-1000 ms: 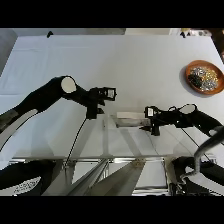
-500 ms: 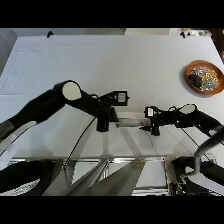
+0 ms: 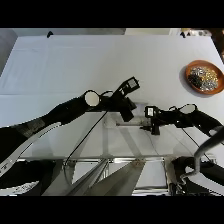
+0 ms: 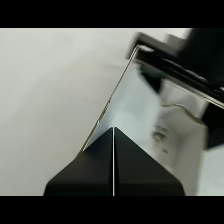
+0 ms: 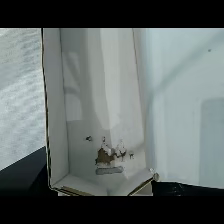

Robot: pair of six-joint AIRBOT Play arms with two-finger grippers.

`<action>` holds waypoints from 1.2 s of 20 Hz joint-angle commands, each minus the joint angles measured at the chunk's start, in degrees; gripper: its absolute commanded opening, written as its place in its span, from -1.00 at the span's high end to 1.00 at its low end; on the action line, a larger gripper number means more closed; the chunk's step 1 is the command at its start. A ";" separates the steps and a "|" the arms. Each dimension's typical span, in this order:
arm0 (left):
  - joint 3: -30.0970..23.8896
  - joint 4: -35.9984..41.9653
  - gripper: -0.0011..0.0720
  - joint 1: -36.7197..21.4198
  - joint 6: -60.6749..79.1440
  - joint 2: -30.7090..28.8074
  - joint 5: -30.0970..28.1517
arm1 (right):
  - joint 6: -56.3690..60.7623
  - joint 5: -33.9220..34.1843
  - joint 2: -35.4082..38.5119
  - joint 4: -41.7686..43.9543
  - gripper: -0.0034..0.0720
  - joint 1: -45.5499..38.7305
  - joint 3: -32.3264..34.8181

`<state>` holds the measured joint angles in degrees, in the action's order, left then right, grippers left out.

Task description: Fold the box and place the chain.

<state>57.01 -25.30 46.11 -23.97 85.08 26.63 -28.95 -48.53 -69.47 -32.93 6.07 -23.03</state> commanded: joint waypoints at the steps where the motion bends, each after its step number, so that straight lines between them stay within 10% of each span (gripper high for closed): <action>1: 0.00 2.56 0.96 -0.83 -1.03 2.43 -6.71 | -0.02 -0.09 0.00 -0.07 0.12 0.00 -0.02; 10: 0.00 -6.49 0.96 -1.42 -7.65 4.55 2.91 | -0.02 -0.13 0.02 -0.04 0.12 0.00 -0.02; 21: 0.00 -36.22 0.95 -11.80 -4.92 -13.49 34.16 | -0.02 -0.11 0.02 -0.04 0.12 0.00 -0.02; 24: -0.11 -38.47 0.96 -10.84 -4.37 -11.32 34.42 | -0.02 -0.11 0.02 -0.04 0.12 0.00 -0.02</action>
<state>56.95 -57.78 35.35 -30.15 73.67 56.34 -28.99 -48.62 -69.47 -33.01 6.09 -23.03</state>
